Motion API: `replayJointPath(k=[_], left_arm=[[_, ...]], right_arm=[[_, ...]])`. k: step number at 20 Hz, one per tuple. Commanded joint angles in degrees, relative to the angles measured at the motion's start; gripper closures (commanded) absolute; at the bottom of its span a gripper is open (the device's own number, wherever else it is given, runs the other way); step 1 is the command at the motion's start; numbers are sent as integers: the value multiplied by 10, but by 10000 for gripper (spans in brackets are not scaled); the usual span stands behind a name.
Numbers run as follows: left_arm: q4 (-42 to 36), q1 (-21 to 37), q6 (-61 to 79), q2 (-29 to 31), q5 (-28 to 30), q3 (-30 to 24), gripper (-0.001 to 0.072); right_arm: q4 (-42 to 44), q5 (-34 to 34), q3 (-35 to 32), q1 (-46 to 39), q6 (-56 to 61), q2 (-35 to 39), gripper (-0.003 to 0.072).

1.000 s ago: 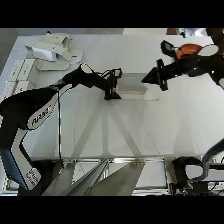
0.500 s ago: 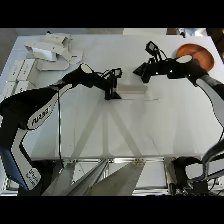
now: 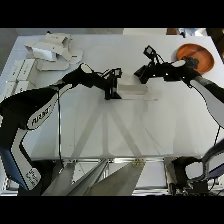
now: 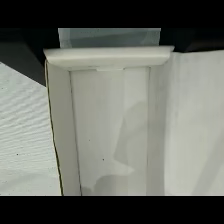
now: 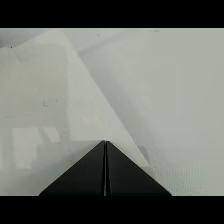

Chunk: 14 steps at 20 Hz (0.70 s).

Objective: Fold the box and place the chain.

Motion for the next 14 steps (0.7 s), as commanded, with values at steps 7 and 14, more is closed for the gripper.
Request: replayJointPath(k=[7,14], left_arm=[[1,0,0,0,0,1,271],[1,0,0,0,0,1,271]], right_arm=[[-10,130,1,-32,0,154,672],[-161,228,1,-62,59,268,671]])
